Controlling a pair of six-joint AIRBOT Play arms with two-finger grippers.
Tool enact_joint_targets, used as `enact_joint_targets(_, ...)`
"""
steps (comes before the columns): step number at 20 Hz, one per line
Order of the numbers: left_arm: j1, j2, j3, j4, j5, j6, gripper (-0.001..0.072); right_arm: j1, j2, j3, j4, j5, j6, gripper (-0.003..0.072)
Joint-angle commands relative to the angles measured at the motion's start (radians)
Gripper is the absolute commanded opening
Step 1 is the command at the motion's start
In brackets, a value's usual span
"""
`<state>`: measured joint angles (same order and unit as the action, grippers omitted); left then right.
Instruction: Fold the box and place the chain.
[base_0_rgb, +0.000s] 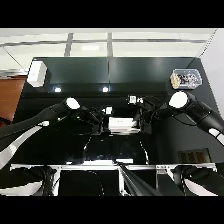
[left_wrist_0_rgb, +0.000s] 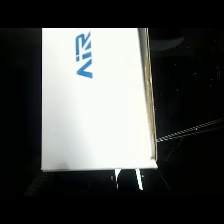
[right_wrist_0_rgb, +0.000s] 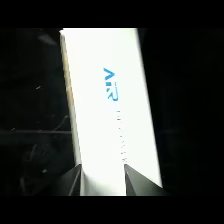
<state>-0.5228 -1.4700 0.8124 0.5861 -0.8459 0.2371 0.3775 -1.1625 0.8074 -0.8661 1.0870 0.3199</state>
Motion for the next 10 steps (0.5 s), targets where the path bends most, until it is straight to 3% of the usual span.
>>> enact_joint_targets(1,-0.001,0.000,0.001,0.000,0.000,-0.002,0.0351,0.001,0.000,0.000,0.002,0.008,0.002,0.0328)
enact_joint_targets(10,-0.001,0.000,0.001,0.000,0.000,-0.002,0.0350,-0.003,0.001,-0.034,-0.012,0.005,0.002,0.0325)
